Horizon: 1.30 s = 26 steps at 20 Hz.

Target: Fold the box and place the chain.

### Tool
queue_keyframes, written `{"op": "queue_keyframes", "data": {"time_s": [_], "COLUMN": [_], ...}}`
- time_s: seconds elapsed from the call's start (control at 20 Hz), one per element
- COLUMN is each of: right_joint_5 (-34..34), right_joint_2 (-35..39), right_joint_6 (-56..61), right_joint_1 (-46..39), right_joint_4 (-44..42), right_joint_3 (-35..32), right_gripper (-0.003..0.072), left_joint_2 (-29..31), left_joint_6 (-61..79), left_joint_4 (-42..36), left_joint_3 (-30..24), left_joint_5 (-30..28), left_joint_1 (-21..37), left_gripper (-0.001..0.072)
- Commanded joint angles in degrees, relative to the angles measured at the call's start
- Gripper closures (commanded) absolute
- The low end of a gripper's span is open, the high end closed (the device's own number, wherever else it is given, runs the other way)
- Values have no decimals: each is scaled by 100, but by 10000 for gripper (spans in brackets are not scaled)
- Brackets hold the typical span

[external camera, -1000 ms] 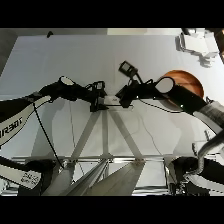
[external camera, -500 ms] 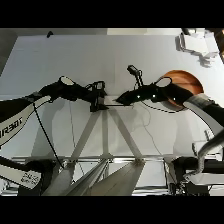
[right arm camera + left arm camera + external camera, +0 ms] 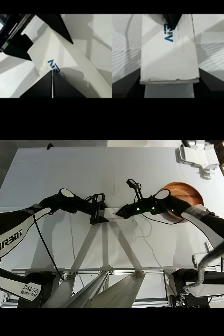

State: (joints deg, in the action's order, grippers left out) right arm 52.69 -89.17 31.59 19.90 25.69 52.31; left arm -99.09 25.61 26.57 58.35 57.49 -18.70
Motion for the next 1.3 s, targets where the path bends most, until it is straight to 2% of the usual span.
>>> {"op": "queue_keyframes", "data": {"time_s": [0.0, 0.1, 0.3, 0.55, 0.65, 0.75, 0.95, 1.25], "right_joint_5": [70, 203, 656, 1598, 1541, 1362, 748, 817], "right_joint_2": [293, 706, 1797, 3053, 3458, 3790, 4164, 4166], "right_joint_6": [9, 13, 922, 2216, 2730, 3152, 4079, 4553], "right_joint_1": [-4, -13, -227, -691, -796, -955, -1381, -1443], "right_joint_4": [-22, 179, 1421, 3805, 4972, 5606, 5727, 5805], "right_joint_3": [2, 2, 2, 2, 2, 0, 0, 0], "right_gripper": [678, 678, 678, 678, 679, 679, 679, 677], "left_joint_2": [2, 2, 2, 0, 2, 2, 2, 2], "left_joint_6": [-9, -9, -9, -9, -9, -7, -9, -7], "left_joint_4": [-15, -15, -17, -15, -15, -15, -15, -15], "left_joint_3": [0, 0, 0, 0, 0, 0, 0, 0], "left_joint_5": [-28, -28, -26, -28, -28, -28, -28, -28], "left_joint_1": [4, 4, 4, 4, 4, 4, 4, 4], "left_gripper": [484, 484, 484, 484, 484, 484, 484, 484]}}
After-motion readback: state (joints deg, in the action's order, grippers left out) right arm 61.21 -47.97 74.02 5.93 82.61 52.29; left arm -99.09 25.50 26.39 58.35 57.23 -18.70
